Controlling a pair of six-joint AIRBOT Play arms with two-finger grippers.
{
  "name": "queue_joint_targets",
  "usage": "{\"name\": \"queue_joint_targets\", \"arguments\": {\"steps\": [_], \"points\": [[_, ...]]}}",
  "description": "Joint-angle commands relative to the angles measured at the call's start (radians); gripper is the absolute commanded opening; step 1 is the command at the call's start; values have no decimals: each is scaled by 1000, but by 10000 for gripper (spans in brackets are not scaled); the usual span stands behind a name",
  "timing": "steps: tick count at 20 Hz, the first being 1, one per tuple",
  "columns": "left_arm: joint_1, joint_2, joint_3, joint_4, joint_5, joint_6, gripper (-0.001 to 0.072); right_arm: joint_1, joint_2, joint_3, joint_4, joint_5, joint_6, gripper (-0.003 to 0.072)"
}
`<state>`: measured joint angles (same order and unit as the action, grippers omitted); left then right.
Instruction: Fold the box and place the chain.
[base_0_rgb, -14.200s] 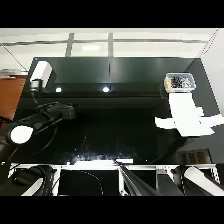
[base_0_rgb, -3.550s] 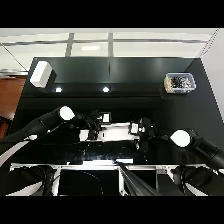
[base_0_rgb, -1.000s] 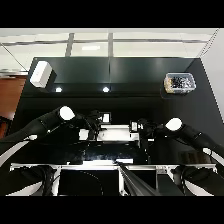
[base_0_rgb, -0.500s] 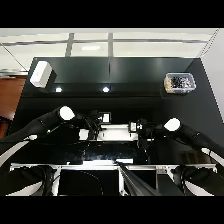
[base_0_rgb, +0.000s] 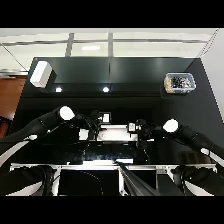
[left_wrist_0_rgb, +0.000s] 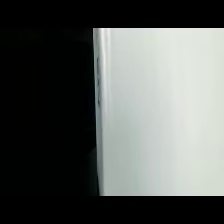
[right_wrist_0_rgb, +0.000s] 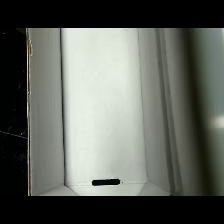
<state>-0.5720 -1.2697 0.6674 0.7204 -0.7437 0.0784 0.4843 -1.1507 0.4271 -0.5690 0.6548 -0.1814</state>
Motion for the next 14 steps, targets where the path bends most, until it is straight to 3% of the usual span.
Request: {"name": "queue_joint_targets", "arguments": {"steps": [1, 6, 8, 9, 11, 14], "points": [[0, 0, 1, 0, 0, 0, 24, 1, 0, 0, -7, -5, 5, 637], [0, 0, 1, 0, 0, 0, 24, 0, 0, 0, -8, -5, 6, 637], [0, 0, 1, 0, 3, 0, 27, 0, 0, 0, -8, -5, 6, 471], [0, 0, 1, 0, 3, 0, 30, 0, 0, 0, -8, -5, 6, 431], [0, 0, 1, 0, 3, -1, 159, 0, 0, 0, -8, -5, 6, 215], [0, 26, 2, 9, 2, -27, 396, 0, 0, 0, -8, -5, 5, 202]]}}
